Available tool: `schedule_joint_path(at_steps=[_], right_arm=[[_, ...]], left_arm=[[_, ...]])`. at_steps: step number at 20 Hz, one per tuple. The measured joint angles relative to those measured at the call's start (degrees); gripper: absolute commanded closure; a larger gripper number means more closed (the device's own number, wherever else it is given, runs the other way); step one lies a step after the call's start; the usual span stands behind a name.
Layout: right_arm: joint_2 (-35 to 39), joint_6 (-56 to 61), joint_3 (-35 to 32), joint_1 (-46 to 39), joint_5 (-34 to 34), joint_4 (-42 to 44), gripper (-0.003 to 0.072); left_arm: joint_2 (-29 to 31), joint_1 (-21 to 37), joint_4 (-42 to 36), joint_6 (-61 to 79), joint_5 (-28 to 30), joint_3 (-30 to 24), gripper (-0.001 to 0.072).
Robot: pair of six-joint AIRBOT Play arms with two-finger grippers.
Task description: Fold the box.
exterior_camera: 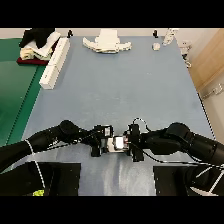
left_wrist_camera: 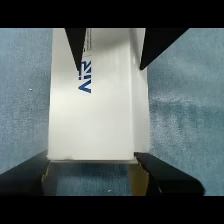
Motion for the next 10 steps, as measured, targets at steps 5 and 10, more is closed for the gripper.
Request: schedule_joint_path(at_steps=[5, 10], right_arm=[[1.7, -0.5, 0.0, 0.0, 0.9, -0.4, 0.0224], [2.5, -0.6, 0.0, 0.0, 1.5, -1.3, 0.0239]], left_arm=[[0.0, 0.0, 0.0, 0.1, -0.1, 0.0, 0.0182], [0.0, 0.0, 0.0, 0.1, -0.1, 0.0, 0.0182]])
